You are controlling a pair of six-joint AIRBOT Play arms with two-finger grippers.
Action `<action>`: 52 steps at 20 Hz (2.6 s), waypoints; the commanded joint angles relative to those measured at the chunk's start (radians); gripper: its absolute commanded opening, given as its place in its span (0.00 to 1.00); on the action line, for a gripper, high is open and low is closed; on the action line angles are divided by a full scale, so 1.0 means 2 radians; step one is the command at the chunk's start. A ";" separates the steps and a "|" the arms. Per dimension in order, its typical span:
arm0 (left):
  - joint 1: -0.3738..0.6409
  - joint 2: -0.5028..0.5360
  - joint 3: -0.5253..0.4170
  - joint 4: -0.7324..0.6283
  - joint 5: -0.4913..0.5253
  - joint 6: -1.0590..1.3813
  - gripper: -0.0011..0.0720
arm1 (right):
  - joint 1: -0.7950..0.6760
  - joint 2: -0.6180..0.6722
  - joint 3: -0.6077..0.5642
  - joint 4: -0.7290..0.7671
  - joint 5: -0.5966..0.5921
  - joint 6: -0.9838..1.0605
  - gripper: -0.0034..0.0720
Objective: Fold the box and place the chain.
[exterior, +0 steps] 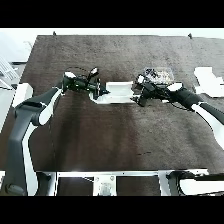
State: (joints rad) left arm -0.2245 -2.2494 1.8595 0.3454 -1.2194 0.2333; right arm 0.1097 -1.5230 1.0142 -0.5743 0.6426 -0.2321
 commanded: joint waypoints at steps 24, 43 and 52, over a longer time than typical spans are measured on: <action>0.000 0.000 0.000 0.006 -0.002 0.000 0.04 | -0.065 -0.162 0.172 0.033 0.263 -0.095 0.94; 0.000 0.000 0.000 0.007 -0.002 0.000 0.04 | -0.063 -0.259 0.263 0.035 0.340 -0.126 0.95; 0.000 0.000 0.000 0.007 -0.001 0.001 0.04 | -0.052 -0.291 0.297 0.034 0.362 -0.124 0.95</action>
State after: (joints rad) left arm -0.2245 -2.2494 1.8584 0.3588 -1.2232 0.2344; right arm 0.0025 -2.0937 1.5978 -0.5060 1.3544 -0.4820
